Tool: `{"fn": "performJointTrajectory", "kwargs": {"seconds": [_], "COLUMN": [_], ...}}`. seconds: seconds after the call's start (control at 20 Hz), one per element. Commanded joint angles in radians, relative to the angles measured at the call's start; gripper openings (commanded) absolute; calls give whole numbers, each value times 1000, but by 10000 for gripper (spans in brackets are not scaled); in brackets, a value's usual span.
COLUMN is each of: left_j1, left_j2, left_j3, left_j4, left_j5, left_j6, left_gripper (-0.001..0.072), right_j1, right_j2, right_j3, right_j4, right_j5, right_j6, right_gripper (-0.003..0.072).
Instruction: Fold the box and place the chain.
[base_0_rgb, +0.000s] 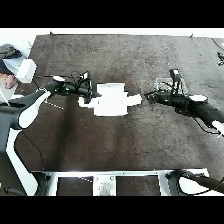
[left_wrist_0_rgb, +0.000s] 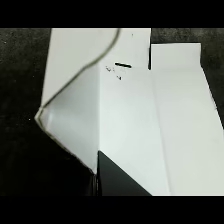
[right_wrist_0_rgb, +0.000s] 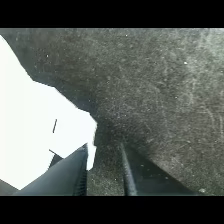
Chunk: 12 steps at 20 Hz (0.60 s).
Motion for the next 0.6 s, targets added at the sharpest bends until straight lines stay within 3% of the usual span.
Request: {"fn": "performJointTrajectory", "kwargs": {"seconds": [0.0,0.1,0.2,0.35,0.55], "left_j1": [-4,-4,-4,-4,-4], "left_j2": [0,0,0,0,0], "left_j3": [-12,-12,-12,-12,-12], "left_j4": [60,62,62,62,62], "left_j5": [19,31,43,42,32], "left_j6": [40,41,41,41,67], "left_gripper": [7,8,10,11,11], "right_j1": [17,17,17,17,17], "right_j2": [0,0,0,0,0], "right_j3": [0,0,0,0,0], "right_j4": [-14,-14,-14,-14,-14], "right_j5": [-29,-29,-41,-49,39], "right_j6": [0,-11,-21,-60,-169], "right_gripper": [257,258,451,463,463]}}
